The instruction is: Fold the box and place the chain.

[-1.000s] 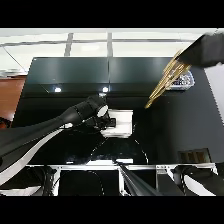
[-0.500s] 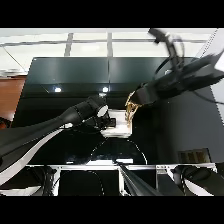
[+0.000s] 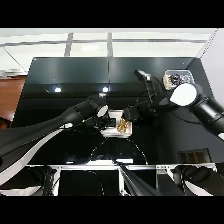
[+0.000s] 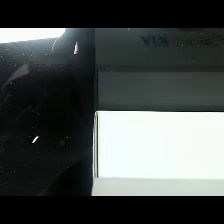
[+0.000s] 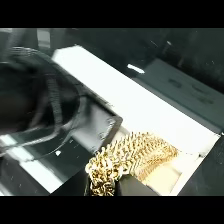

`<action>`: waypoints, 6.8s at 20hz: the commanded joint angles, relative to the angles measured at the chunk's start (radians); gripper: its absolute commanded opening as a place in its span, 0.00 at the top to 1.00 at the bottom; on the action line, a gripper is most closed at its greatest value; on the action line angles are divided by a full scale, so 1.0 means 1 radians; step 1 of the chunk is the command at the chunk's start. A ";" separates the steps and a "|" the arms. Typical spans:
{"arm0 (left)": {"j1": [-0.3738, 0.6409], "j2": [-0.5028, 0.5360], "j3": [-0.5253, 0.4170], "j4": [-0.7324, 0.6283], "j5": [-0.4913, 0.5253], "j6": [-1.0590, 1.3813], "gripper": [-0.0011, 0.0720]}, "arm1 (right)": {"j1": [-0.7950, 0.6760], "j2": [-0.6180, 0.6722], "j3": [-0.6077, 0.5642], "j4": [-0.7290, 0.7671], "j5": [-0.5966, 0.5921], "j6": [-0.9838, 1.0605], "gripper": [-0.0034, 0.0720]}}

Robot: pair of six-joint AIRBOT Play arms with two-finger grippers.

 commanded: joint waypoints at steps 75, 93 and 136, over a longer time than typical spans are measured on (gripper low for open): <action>0.404 0.242 -0.524 -1.072 0.346 2.589 0.01 | -0.422 0.140 -0.051 -0.368 0.087 0.014 0.64; 0.382 0.190 -0.459 -1.017 0.396 2.593 0.01 | -0.369 0.117 -0.062 -0.350 0.019 0.014 0.64; 0.348 0.187 -0.455 -1.009 0.395 2.599 0.48 | -0.117 -0.105 -0.110 0.139 0.016 -1.247 0.05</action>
